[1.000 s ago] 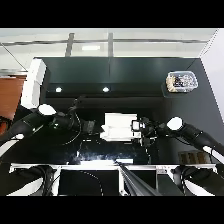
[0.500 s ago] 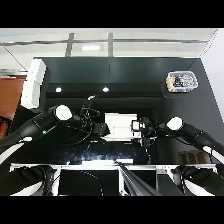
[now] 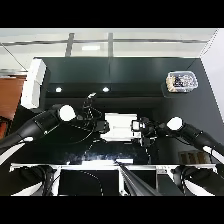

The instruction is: Fold the box and place the chain.

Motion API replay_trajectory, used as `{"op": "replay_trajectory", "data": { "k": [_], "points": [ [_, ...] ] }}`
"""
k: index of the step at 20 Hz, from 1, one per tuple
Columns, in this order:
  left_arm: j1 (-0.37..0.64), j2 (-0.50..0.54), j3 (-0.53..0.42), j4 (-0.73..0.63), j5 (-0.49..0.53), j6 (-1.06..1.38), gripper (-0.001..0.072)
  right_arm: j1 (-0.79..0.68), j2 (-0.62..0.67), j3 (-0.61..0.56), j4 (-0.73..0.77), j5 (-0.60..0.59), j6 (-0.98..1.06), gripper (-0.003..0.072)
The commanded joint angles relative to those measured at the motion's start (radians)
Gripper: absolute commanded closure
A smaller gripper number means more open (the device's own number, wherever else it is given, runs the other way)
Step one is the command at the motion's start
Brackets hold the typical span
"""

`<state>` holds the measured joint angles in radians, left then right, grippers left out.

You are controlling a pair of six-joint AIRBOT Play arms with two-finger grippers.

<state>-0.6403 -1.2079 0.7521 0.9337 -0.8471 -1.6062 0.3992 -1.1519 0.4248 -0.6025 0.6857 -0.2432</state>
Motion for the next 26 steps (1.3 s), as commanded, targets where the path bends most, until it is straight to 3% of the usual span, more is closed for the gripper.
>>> {"op": "replay_trajectory", "data": {
  "k": [1,9,21,23,26],
  "points": [
    [-0.021,-0.001,0.014,0.025,0.002,-0.061,0.0229,0.0,0.0,0.0,0.0,0.0,0.0,0.026],
    [-0.154,-0.037,0.096,0.27,0.016,-0.309,0.023,0.0,0.0,0.0,0.0,0.0,0.0,0.0259],
    [-0.191,-0.084,0.12,0.367,-0.016,-0.454,0.0232,0.0,0.0,0.0,0.0,0.0,0.0,0.0259],
    [-0.211,-0.13,0.159,0.394,-0.076,-0.475,0.0232,0.0,0.0,0.0,0.0,0.0,0.0,0.0259],
    [-0.249,-0.19,0.219,0.466,-0.084,-0.523,0.0232,0.0,0.0,0.0,0.0,0.0,0.0,0.0259]
  ]
}}
